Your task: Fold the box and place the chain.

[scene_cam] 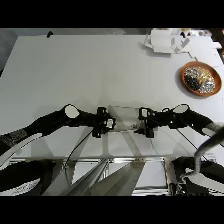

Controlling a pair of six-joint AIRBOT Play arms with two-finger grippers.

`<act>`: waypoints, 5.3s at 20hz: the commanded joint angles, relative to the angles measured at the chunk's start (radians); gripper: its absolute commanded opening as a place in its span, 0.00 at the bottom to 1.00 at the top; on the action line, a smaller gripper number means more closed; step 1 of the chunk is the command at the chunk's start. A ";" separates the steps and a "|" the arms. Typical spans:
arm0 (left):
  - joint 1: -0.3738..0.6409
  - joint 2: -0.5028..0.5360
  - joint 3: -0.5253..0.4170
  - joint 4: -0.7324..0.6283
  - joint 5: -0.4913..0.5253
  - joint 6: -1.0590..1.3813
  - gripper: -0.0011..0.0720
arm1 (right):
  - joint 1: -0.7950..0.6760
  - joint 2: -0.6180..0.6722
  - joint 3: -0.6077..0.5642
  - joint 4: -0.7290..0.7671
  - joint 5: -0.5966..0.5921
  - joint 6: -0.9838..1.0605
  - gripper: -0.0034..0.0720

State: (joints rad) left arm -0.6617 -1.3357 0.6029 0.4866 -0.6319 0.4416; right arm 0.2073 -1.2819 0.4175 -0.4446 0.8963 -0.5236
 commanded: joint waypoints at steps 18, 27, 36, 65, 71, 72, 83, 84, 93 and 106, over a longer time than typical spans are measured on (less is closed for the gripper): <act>0.429 0.366 0.000 0.531 -0.316 -1.528 0.02 | 0.000 0.000 0.000 -0.003 0.005 -0.001 0.50; 0.375 0.058 0.000 0.284 -0.352 -1.678 0.02 | 0.000 0.000 0.000 -0.003 0.005 -0.001 0.50; 0.276 -0.021 0.000 0.148 -0.338 -1.608 0.02 | 0.000 0.000 0.000 -0.003 0.005 -0.001 0.50; 0.117 0.092 0.045 0.214 -0.225 -1.741 0.39 | 0.000 0.000 0.000 -0.003 0.005 -0.001 0.50; 0.060 0.076 0.135 0.354 -0.221 -1.930 0.42 | 0.000 0.000 0.000 -0.003 0.005 -0.001 0.50; 0.055 0.072 0.146 0.377 -0.221 -1.965 0.42 | 0.000 0.000 0.001 -0.003 0.005 -0.001 0.50; -0.020 0.027 0.213 0.526 -0.228 -2.270 0.56 | 0.000 0.000 0.000 -0.003 0.005 -0.001 0.50; -0.027 0.022 0.230 0.543 -0.230 -2.302 0.56 | 0.000 0.000 0.000 -0.003 0.005 -0.001 0.50; -0.097 -0.028 0.314 0.642 -0.267 -2.512 0.56 | 0.000 0.000 0.000 -0.003 0.005 -0.001 0.50; -0.146 -0.097 0.423 0.729 -0.404 -2.671 0.55 | 0.000 0.000 0.000 -0.003 0.005 -0.001 0.50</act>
State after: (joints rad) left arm -0.7918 -1.4002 0.9840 1.1980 -0.9665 -2.1944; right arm 0.2077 -1.2819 0.4175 -0.4480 0.9009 -0.5247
